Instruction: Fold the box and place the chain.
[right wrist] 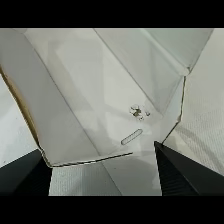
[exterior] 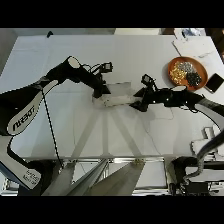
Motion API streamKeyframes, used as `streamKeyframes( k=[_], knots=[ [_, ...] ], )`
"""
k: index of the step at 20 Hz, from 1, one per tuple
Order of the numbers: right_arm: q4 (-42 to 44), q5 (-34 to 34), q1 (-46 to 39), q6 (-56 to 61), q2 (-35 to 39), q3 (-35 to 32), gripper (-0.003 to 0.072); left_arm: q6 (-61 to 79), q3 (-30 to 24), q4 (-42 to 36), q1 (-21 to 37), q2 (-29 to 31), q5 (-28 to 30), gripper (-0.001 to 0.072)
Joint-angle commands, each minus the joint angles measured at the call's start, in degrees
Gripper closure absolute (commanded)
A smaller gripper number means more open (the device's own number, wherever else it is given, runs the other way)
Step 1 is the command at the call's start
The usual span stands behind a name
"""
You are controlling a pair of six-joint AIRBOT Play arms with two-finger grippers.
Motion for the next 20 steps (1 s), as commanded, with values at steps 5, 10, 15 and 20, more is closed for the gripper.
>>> streamKeyframes(
  k=[5, 10, 15, 20],
  knots=[
    [-6.14, 0.63, 0.04, 7.02, 2.08, 0.07, -0.0001, 0.02, 0.0, 0.0, -0.04, -0.02, 0.02, 0.0705],
    [-5.75, 0.59, 0.04, 6.99, 2.64, 0.09, -0.0001, 0.02, 0.0, 0.0, -0.04, -0.02, 0.02, 0.0705],
    [-5.66, 0.31, 0.02, 3.15, 2.62, 2.32, -0.0001, 0.02, 0.0, 0.0, -0.04, -0.02, 0.02, 0.0705],
    [-5.92, 0.52, 0.04, -0.83, 2.27, 4.85, -0.0001, 0.02, 0.0, 0.0, -0.04, -0.02, 0.02, 0.0705]
  ],
)
